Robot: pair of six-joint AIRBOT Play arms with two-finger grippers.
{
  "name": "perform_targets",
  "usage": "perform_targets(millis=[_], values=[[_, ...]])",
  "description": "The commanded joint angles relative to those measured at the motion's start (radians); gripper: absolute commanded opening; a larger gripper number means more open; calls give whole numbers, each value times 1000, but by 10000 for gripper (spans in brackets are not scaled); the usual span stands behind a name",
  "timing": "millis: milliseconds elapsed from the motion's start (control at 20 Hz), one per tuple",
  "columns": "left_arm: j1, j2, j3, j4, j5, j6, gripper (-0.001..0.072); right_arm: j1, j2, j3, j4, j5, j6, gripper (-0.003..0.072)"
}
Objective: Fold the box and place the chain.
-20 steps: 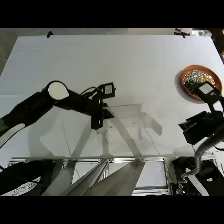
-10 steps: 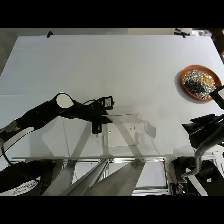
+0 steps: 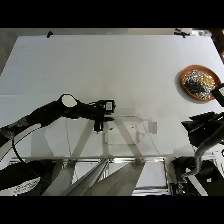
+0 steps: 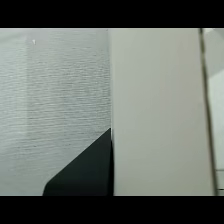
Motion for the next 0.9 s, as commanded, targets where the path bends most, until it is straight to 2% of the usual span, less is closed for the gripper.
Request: perform_targets(millis=[0,300,500,750,850], values=[[0,-3,0,-7,39,-4,2,1,-17,-1,0,-12,0,342],[0,-17,0,0,60,-53,1,1,-53,-1,0,-83,-3,342],[0,-52,5,10,39,-74,0,1,-92,-1,0,-88,-4,342],[0,-70,125,225,-28,-255,0,1,-140,-1,1,-100,-11,342],[0,-74,155,211,-20,-262,0,1,-151,-1,1,-108,-11,342]])
